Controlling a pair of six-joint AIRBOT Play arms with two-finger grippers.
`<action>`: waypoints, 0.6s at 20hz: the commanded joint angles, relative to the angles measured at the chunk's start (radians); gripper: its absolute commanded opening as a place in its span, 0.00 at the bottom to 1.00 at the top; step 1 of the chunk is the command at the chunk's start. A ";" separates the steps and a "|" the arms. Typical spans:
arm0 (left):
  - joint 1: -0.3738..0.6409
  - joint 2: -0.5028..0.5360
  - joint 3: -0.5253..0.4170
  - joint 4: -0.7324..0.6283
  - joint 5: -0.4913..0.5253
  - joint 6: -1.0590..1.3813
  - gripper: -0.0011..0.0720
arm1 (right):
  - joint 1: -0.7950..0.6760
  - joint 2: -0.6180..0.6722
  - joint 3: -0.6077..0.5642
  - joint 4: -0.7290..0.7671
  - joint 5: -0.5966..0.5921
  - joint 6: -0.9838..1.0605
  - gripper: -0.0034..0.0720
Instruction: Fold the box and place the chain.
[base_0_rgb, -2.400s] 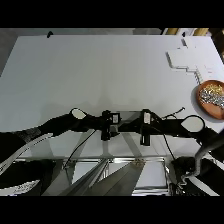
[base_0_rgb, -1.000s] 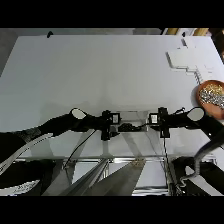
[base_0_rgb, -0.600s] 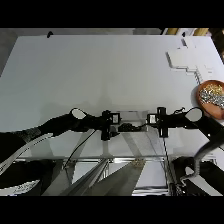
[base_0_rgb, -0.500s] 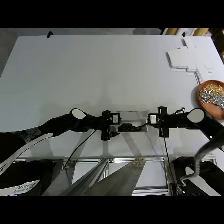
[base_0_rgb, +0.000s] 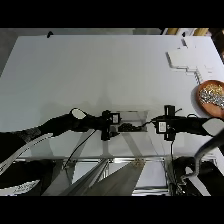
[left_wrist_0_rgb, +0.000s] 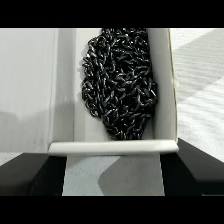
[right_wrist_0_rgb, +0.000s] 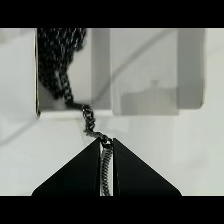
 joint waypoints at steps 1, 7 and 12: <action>0.000 0.001 0.000 0.000 0.000 0.000 0.47 | 0.011 0.079 0.000 0.197 0.049 0.010 0.07; 0.000 0.001 0.000 0.000 0.000 0.000 0.47 | 0.235 0.040 0.000 0.450 -0.182 -0.023 0.07; 0.000 0.001 0.000 0.000 0.000 0.000 0.47 | 0.410 -0.150 0.000 0.459 -0.325 -0.025 0.07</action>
